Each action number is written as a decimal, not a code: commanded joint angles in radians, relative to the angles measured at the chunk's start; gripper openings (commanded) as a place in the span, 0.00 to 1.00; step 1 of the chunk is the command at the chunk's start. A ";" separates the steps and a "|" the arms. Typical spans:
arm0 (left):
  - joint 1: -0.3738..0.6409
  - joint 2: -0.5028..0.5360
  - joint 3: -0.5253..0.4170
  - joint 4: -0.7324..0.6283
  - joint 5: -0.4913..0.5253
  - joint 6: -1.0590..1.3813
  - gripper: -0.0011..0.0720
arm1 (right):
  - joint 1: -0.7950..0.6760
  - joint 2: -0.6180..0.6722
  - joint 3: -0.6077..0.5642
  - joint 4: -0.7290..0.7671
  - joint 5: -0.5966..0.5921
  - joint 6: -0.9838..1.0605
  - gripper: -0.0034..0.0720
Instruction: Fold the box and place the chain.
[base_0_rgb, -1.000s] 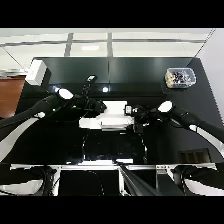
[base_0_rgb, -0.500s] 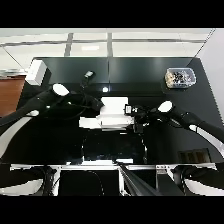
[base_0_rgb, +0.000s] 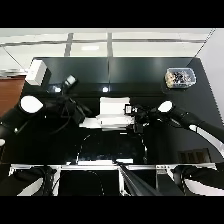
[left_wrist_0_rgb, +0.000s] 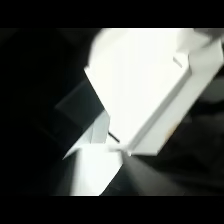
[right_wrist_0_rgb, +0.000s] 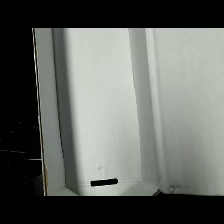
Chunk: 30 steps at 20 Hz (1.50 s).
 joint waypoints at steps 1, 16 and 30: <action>-0.021 0.031 -0.116 0.021 0.097 0.424 0.89 | 0.001 0.000 0.000 0.000 0.001 0.000 0.68; -0.101 -0.304 0.065 -0.052 0.004 0.794 0.84 | 0.001 0.000 0.000 0.000 0.002 0.000 0.69; -0.148 -0.389 0.067 -0.311 0.016 0.783 0.34 | 0.001 0.000 0.000 0.000 0.001 0.000 0.68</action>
